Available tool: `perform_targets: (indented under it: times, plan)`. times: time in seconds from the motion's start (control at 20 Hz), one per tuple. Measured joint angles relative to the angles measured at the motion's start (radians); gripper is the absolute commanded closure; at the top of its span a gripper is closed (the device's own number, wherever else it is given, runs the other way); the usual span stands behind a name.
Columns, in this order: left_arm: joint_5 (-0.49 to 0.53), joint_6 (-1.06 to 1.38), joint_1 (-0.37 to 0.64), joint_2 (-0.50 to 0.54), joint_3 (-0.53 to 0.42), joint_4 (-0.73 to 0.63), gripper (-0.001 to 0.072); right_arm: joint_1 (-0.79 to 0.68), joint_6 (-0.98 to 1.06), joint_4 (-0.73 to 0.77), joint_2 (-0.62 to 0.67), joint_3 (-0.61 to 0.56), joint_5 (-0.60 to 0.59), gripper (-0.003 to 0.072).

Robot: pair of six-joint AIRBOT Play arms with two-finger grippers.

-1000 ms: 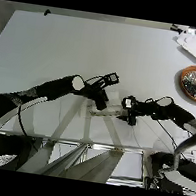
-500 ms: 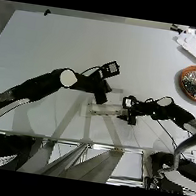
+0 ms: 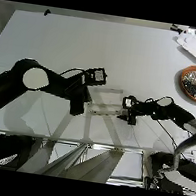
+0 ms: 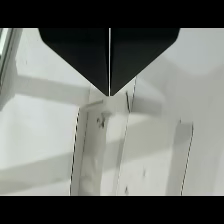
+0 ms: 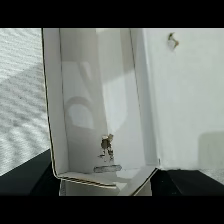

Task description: Fold the box and place the chain.

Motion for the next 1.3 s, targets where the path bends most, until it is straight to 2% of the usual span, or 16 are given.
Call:
perform_targets:
  times: [0.1,0.25,0.4,0.55,0.6,0.75,0.8,0.9,1.05,1.1,1.2,1.3]
  plan:
    - [0.024,-0.042,-0.005,0.013,-0.037,0.028,0.0711,0.0,0.0,0.0,0.0,0.0,0.0,0.0228]
    - [0.148,-0.071,-0.02,0.014,-0.13,0.053,0.0709,0.0,0.0,0.0,0.0,0.0,0.0,0.0228]
    - [0.263,-0.081,-0.029,-0.01,-0.211,0.082,0.0708,0.0,0.0,0.0,0.0,0.0,0.0,0.0228]
    - [0.325,-0.013,-0.028,-0.053,-0.253,0.072,0.0688,0.0,0.0,0.0,0.0,0.0,0.0,0.0228]
    - [0.337,0.03,-0.025,-0.068,-0.26,0.055,0.0659,0.0,0.0,0.0,0.0,0.0,0.0,0.0228]
    - [0.356,0.159,-0.01,-0.107,-0.272,-0.011,0.0496,0.0,0.0,0.0,0.0,0.0,0.0,0.0228]
    - [0.358,0.19,0.0,-0.117,-0.275,-0.028,0.0399,0.0,0.0,0.0,0.0,0.0,0.0,0.0228]
    - [0.342,0.24,0.026,-0.127,-0.281,-0.052,0.0259,0.0,0.0,0.0,0.0,0.0,0.0,0.0228]
    - [0.305,0.356,0.074,-0.134,-0.305,-0.084,0.0248,0.0,0.0,0.0,0.0,0.0,0.0,0.0228]
    - [0.29,0.425,0.088,-0.135,-0.32,-0.105,0.0263,0.0,0.0,0.0,0.0,0.0,0.0,0.0228]
    - [0.277,0.589,0.102,-0.137,-0.352,-0.168,0.0368,0.0,0.0,0.0,0.0,0.0,0.0,0.0228]
    - [0.281,0.727,0.107,-0.137,-0.372,-0.238,0.0367,0.0,0.0,0.0,0.0,0.0,0.0,0.0228]
